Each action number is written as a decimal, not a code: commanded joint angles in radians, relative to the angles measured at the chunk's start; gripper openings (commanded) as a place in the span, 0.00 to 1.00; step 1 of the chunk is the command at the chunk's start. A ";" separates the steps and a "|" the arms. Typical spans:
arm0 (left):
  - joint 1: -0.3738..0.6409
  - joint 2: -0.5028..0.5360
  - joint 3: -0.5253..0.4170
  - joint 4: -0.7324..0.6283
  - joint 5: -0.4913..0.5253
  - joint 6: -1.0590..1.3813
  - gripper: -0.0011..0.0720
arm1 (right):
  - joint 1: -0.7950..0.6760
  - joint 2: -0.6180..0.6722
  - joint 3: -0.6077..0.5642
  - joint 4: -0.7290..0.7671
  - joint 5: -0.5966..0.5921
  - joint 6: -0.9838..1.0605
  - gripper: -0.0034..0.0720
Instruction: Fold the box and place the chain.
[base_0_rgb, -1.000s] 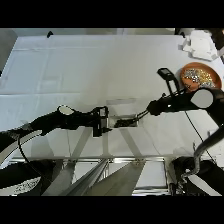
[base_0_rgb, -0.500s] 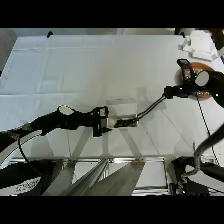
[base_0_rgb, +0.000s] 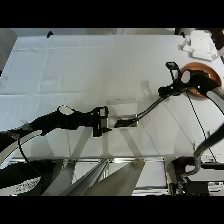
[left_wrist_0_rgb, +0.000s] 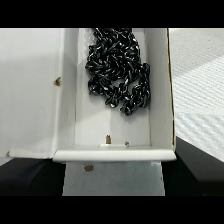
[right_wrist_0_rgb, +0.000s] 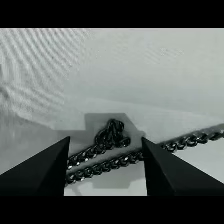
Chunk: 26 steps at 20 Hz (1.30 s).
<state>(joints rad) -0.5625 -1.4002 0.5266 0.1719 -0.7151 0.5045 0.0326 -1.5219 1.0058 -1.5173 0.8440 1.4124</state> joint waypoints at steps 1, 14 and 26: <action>0.000 0.000 -0.001 0.000 0.000 0.000 0.39 | 0.003 -0.031 0.002 0.003 -0.002 -0.007 0.63; 0.000 0.000 -0.001 0.000 0.000 0.000 0.39 | 0.003 0.029 0.002 0.007 0.089 -0.007 0.06; 0.000 0.000 -0.001 0.000 0.000 0.000 0.39 | 0.004 0.444 0.002 0.335 0.280 -0.201 0.06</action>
<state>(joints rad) -0.5625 -1.4002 0.5266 0.1722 -0.7151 0.5045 0.0360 -1.1938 1.0073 -1.3418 1.0576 1.2964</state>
